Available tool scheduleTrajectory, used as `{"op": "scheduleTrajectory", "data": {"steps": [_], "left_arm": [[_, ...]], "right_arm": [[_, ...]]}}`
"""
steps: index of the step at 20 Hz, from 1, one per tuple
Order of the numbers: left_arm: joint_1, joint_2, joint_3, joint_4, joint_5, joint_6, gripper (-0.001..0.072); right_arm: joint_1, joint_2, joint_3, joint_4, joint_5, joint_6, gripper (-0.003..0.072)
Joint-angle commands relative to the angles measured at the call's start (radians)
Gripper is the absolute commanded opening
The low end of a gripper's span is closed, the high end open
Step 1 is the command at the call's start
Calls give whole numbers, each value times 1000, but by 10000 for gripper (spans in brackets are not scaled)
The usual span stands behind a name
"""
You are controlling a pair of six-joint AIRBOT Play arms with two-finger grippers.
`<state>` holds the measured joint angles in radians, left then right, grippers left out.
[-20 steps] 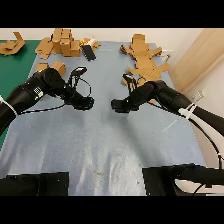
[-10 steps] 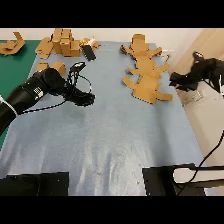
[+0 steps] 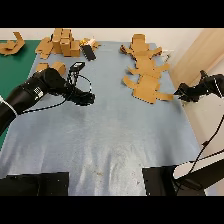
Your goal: Fold the box.
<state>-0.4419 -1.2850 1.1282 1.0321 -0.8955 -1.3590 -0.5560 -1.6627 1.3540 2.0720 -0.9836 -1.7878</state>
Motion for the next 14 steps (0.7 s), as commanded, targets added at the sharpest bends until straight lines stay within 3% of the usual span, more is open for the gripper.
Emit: {"op": "scheduleTrajectory", "data": {"steps": [1, 13, 14], "left_arm": [[-1, 0, 0, -1, 5, 0, 11], [0, 0, 0, -1, -17, 0, 11], [0, 0, 0, -1, -23, 0, 11]], "right_arm": [[18, -44, 2, 57, 2, -50, 452], [176, -48, 2, 72, 42, -79, 405], [176, -48, 1, 72, 35, -79, 324]]}}
